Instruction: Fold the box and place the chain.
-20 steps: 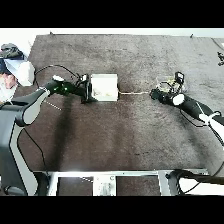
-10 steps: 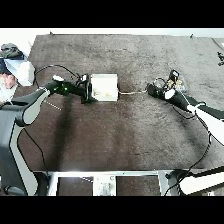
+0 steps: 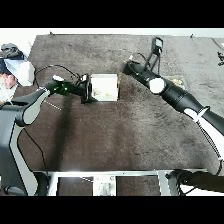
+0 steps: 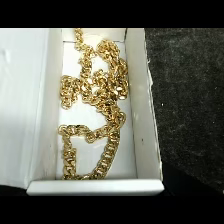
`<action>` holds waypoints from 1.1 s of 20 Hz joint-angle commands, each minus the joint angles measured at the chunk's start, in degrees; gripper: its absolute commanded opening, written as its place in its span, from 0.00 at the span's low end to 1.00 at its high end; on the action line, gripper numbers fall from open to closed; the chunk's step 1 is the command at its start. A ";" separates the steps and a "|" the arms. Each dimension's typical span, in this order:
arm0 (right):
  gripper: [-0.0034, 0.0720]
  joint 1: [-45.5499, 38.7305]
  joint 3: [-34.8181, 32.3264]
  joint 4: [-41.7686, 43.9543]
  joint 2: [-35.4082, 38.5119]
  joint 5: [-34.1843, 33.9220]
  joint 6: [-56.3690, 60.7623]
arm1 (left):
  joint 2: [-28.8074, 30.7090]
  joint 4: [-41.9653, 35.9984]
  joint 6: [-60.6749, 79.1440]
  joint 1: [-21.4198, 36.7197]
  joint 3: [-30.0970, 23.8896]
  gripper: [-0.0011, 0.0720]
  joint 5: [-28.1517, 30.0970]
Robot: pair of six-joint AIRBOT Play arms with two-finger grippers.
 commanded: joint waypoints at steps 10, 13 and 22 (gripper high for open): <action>0.03 6.01 6.32 -6.43 -3.19 3.37 -0.31 | -0.02 0.02 0.02 0.04 0.00 0.49 0.00; 0.03 -0.92 6.32 -9.75 0.46 9.92 -0.28 | -0.02 0.02 0.02 0.04 0.00 0.49 0.04; 0.03 -4.15 6.34 -15.91 7.13 17.22 -0.11 | -0.02 0.02 0.02 0.04 0.00 0.49 0.02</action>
